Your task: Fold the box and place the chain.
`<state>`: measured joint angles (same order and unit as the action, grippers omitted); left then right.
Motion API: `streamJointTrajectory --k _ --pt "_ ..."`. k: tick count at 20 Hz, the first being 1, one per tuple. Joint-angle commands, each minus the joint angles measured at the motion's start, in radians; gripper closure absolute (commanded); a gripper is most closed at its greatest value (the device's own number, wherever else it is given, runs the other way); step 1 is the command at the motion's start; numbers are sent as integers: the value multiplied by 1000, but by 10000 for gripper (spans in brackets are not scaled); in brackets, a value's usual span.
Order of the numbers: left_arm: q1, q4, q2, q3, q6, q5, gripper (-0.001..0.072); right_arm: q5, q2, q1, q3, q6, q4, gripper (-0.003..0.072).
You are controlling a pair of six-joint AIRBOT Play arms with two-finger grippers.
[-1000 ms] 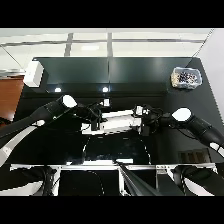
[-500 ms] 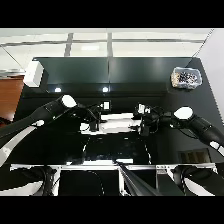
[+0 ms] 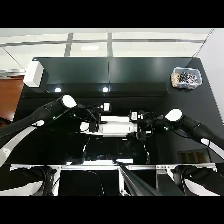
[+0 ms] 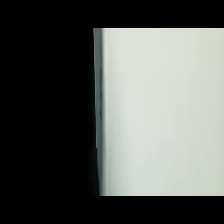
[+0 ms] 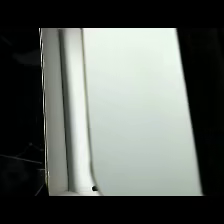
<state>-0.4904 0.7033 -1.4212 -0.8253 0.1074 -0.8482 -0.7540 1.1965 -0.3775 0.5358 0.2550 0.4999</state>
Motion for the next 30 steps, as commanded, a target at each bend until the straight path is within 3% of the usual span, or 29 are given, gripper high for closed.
streamJointTrajectory --k 1,27,28,30 --pt "0 -1 1 -1 0 3 682 6 23 -3 0 0 39 60" --pt "0 -1 1 -1 0 3 682 61 60 -24 0 -65 81 66" --pt "0 -1 1 -1 0 3 682 61 60 -24 0 -65 81 197" --pt "0 -1 1 -1 -1 3 682 61 60 -24 0 -65 81 200"
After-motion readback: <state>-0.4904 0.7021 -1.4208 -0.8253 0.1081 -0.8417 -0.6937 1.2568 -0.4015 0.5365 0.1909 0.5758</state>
